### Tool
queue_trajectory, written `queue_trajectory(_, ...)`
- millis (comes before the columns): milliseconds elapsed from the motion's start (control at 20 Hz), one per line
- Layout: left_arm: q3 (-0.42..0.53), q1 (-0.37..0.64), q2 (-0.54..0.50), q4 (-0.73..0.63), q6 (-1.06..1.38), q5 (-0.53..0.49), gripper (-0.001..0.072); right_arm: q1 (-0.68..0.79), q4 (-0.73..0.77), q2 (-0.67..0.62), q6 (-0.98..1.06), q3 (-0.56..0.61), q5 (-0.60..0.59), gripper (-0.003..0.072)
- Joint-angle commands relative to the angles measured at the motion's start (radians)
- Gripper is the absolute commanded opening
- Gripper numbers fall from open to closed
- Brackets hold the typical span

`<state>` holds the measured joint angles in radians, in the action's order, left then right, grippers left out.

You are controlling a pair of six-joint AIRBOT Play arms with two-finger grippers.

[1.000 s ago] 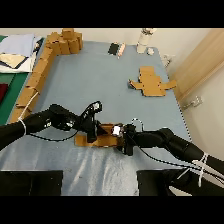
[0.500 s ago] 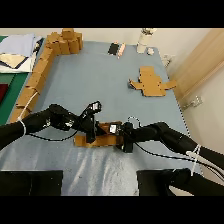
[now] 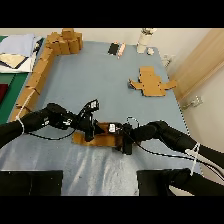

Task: Fold the box.

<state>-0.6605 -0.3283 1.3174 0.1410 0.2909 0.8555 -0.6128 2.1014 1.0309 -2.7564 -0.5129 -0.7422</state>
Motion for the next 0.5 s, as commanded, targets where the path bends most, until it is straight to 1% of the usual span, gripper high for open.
queue_trajectory(0, -0.001, 0.016, 0.000, -0.002, -0.004, 0.017, 0.0013, 0.016, 0.013, -0.013, 0.020, -0.001, 0.031, 0.0680)
queue_trajectory(100, -0.001, 0.016, 0.000, 0.002, -0.006, 0.051, 0.0013, 0.038, 0.013, -0.016, 0.032, -0.001, 0.039, 0.0680)
queue_trajectory(200, -0.001, 0.016, 0.000, 0.006, -0.028, 0.064, 0.0013, 0.046, 0.014, -0.016, 0.032, -0.001, 0.035, 0.0680)
queue_trajectory(350, -0.001, 0.016, 0.000, 0.036, -0.031, 0.064, 0.0013, 0.045, 0.016, -0.016, 0.032, -0.001, 0.033, 0.0680)
queue_trajectory(450, -0.001, 0.016, 0.000, 0.048, -0.046, 0.064, 0.0013, 0.045, 0.016, -0.016, 0.032, -0.001, 0.000, 0.0680)
